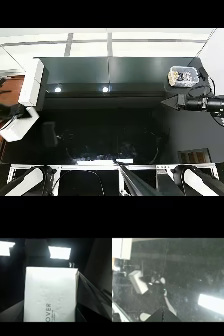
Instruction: Fold the box and place the chain.
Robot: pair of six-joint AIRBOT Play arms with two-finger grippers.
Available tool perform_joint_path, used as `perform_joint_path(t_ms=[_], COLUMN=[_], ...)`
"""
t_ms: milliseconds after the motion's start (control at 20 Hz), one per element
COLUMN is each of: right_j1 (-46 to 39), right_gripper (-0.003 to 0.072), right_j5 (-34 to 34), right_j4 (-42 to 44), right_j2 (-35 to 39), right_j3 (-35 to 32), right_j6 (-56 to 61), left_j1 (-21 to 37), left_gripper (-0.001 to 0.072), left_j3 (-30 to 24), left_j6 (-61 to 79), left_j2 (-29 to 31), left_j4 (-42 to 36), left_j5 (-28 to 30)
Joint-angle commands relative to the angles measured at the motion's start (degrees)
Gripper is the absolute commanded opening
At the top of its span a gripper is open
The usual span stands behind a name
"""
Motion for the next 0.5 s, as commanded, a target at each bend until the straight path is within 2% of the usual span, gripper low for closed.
perform_joint_path(t_ms=[0, 250, 350, 450], right_j1=[0.1, 0.1, 0.1, 0.1], right_gripper=[0.0014, 0.0014, 0.0014, 0.0014], right_j5=[-0.8, -1.0, -1.2, -1.9], right_j4=[0.0, 0.0, 0.0, 0.0], right_j2=[0.0, 0.0, 0.0, 0.0], right_j3=[0.0, 0.0, 0.0, 0.0], right_j6=[0.0, 0.1, 0.6, 1.3], left_j1=[10.6, 18.8, 19.8, 19.5], left_gripper=[0.0224, 0.0224, 0.0224, 0.0223], left_j3=[-4.7, -8.5, -9.7, -10.0], left_j6=[1.7, 8.0, 11.0, 19.3], left_j2=[3.7, 4.0, 4.0, 4.0], left_j4=[0.6, 0.6, 0.5, -4.7], left_j5=[1.7, 8.3, 12.0, 14.4])
